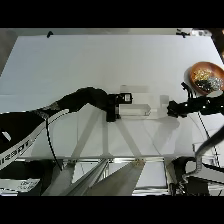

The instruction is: Fold the box and place the chain.

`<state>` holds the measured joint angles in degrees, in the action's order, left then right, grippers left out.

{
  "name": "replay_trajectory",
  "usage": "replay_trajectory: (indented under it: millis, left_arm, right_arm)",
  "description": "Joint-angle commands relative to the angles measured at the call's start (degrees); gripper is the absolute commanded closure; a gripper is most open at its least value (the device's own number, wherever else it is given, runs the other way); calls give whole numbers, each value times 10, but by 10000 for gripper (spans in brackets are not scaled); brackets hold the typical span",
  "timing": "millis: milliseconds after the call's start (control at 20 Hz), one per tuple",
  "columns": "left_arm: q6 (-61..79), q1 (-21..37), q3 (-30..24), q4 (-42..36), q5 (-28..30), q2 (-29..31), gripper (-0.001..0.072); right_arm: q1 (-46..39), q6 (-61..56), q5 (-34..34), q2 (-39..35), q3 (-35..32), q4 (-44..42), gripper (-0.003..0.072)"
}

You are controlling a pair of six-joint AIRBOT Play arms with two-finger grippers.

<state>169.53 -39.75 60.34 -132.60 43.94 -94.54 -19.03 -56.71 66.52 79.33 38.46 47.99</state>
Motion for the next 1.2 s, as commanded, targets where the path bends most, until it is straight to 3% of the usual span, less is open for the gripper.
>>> replay_trajectory:
  millis: [0,350,450,600,750,1150]
  left_arm:
    - [0,0,0,0,0,0,314]
    - [0,0,0,0,0,0,314]
    - [0,0,0,0,0,0,314]
    - [0,0,0,0,0,0,314]
    - [0,0,0,0,0,0,314]
    - [0,0,0,0,0,0,314]
  right_arm:
    - [36,6,-23,8,-1,-9,677]
    - [51,34,28,9,-1,-79,676]
    - [51,44,48,8,-1,-127,582]
    - [51,47,59,1,0,-141,554]
    - [51,47,68,-19,0,-139,404]
    - [55,49,92,-35,0,-132,364]
